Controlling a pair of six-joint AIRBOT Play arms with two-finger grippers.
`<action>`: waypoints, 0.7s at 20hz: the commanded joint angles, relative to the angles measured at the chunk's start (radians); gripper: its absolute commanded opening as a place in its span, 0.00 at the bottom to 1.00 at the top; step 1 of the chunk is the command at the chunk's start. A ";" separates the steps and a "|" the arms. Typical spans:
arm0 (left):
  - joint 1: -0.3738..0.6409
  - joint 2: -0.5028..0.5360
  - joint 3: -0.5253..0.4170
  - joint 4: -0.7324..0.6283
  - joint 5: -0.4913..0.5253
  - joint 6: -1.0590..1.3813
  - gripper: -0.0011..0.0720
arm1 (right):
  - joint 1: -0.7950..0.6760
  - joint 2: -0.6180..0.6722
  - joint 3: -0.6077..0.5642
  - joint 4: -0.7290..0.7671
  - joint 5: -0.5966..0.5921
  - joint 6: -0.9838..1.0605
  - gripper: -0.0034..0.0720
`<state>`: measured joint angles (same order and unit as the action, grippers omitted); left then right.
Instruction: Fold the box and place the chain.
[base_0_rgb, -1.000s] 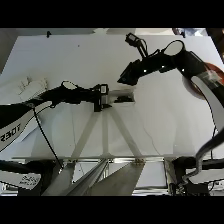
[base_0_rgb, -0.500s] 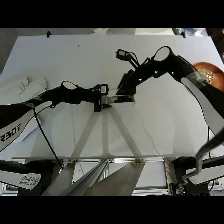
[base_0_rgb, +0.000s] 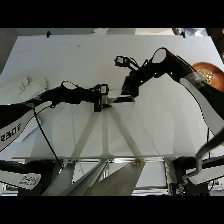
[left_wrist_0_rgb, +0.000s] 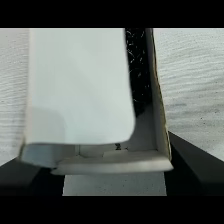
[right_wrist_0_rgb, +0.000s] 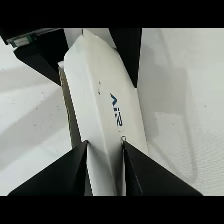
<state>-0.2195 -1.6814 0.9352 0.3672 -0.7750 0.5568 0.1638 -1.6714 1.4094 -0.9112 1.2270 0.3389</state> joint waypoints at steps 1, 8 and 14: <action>0.000 0.001 0.000 0.000 0.000 0.000 0.49 | 0.010 0.000 0.000 -0.036 -0.004 0.004 0.33; 0.000 0.001 0.000 0.000 0.000 0.000 0.49 | 0.079 0.000 -0.013 -0.145 0.007 0.048 0.29; 0.000 0.001 0.000 0.000 0.000 0.000 0.49 | 0.080 -0.002 -0.020 -0.188 -0.001 0.107 0.45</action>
<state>-0.2195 -1.6814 0.9352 0.3668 -0.7750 0.5571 0.2409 -1.6726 1.3911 -1.0649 1.2285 0.4171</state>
